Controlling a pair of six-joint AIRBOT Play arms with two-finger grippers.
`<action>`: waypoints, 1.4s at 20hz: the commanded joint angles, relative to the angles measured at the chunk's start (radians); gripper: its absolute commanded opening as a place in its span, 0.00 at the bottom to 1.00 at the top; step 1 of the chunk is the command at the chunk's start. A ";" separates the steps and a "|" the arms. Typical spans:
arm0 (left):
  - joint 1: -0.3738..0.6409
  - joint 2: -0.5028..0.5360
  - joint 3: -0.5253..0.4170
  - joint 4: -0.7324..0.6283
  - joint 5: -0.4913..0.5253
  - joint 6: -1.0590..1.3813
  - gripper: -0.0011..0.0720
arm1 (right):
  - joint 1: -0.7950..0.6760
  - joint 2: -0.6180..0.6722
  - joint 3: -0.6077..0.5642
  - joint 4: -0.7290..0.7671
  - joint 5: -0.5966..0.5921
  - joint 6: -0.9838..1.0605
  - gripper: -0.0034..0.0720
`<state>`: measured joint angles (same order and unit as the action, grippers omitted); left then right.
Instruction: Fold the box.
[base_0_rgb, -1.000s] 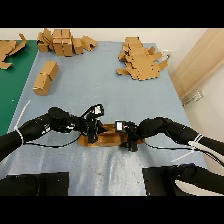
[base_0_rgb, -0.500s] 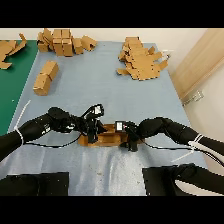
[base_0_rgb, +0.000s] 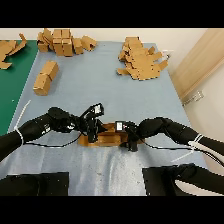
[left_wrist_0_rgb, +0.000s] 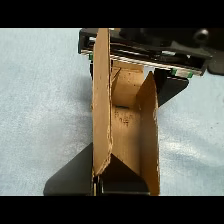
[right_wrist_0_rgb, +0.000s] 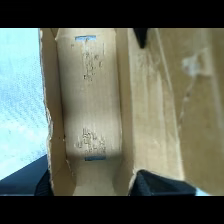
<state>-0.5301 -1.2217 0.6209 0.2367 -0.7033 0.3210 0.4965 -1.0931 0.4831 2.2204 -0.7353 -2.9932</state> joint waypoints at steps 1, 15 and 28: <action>0.000 0.001 0.001 -0.013 -0.004 0.000 0.03 | 0.000 0.000 0.000 -0.002 0.001 0.000 0.72; 0.001 0.001 0.002 -0.013 0.011 -0.055 0.61 | 0.000 0.000 0.000 -0.003 0.000 0.000 0.72; 0.002 0.175 0.002 0.498 0.111 -0.511 0.97 | 0.000 0.000 0.000 -0.010 0.000 0.000 0.72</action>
<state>-0.5285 -1.0988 0.6220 0.4934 -0.5850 0.0216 0.4965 -1.0931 0.4831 2.2147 -0.7349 -2.9932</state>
